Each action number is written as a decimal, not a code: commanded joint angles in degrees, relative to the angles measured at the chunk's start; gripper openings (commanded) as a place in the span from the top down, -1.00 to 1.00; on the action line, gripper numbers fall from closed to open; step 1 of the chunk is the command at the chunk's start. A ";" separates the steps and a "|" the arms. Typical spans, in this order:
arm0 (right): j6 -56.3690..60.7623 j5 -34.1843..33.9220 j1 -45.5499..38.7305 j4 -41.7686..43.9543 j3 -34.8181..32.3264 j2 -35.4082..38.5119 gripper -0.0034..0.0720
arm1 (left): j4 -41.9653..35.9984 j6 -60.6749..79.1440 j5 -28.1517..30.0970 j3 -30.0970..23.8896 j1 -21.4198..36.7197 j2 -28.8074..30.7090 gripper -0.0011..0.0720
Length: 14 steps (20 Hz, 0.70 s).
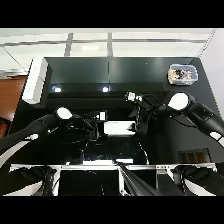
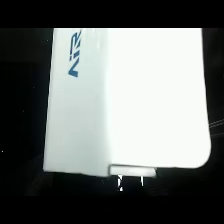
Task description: Fold the box and place the chain.
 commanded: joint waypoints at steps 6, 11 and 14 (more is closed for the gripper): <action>-6.62 -0.66 0.31 1.60 -1.36 -0.09 -0.86 | 0.00 0.04 0.02 0.04 -0.02 -0.04 -0.06; -6.49 0.70 0.31 1.42 -1.40 -0.28 0.29 | 0.00 0.04 0.02 0.04 -0.02 -0.04 -0.06; -6.49 0.76 0.31 1.40 -1.64 -0.57 0.28 | 0.00 0.04 0.02 0.04 -0.02 -0.04 -0.06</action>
